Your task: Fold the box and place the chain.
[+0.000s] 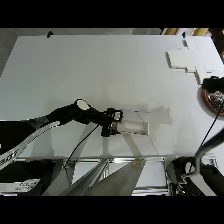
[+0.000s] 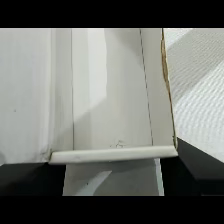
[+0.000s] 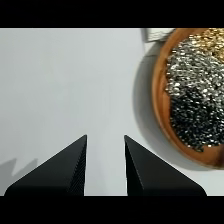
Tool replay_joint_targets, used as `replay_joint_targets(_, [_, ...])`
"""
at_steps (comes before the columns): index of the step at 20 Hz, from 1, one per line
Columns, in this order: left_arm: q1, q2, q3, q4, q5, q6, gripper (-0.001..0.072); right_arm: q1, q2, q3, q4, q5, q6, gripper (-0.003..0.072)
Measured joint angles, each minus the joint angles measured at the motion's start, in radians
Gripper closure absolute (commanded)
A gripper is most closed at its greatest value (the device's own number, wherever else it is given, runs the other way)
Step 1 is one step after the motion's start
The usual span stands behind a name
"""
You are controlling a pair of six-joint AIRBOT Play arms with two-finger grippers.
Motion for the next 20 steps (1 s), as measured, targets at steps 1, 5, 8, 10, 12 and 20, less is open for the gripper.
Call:
replay_joint_targets(1, [0.000,0.000,0.000,0.000,0.000,0.000,0.0575,-0.062,-0.050,0.003,0.007,-0.032,-0.014,0.0461])
replay_joint_targets(5, [0.000,0.000,0.000,0.000,0.000,0.000,0.0575,-0.270,-0.252,0.011,0.023,-0.107,-0.053,0.0460])
replay_joint_targets(8, [0.000,0.000,0.000,0.000,0.000,0.000,0.0575,-0.367,-0.355,0.018,0.025,-0.129,-0.080,0.0460])
replay_joint_targets(10, [0.000,0.000,0.000,0.000,0.000,0.000,0.0575,-0.402,-0.404,0.025,0.032,-0.138,-0.089,0.0460])
replay_joint_targets(12, [0.000,0.000,0.000,0.000,0.000,0.000,0.0575,-0.422,-0.440,0.029,0.035,-0.147,-0.092,0.0460])
replay_joint_targets(20, [0.000,0.000,0.000,0.000,0.000,0.000,0.0575,-0.440,-0.492,0.032,0.102,-0.212,-0.130,0.0461])
